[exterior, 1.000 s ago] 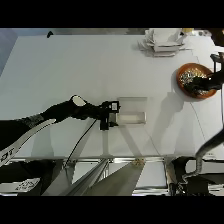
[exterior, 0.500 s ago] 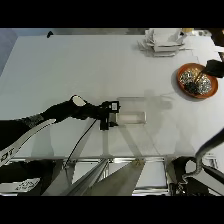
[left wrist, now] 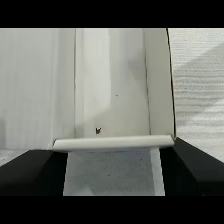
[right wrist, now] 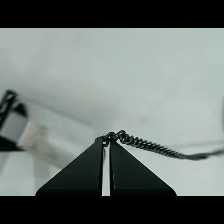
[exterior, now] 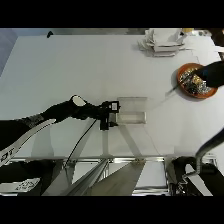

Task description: Fold the box and place the chain.

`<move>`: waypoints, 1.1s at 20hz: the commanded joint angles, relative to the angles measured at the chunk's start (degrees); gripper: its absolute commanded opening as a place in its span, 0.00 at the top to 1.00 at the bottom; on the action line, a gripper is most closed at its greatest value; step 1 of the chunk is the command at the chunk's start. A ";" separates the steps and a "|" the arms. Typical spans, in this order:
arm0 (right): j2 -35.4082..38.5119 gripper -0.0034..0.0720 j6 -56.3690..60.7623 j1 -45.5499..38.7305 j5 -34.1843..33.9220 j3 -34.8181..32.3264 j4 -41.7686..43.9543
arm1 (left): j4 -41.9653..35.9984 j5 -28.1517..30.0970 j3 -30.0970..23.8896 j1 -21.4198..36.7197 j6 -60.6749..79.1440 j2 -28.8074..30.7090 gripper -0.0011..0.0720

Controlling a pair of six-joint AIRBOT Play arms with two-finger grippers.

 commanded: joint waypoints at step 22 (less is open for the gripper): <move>-10.64 0.93 4.72 29.75 -26.69 -29.92 5.40 | 0.00 0.02 -0.02 0.00 0.00 0.00 0.71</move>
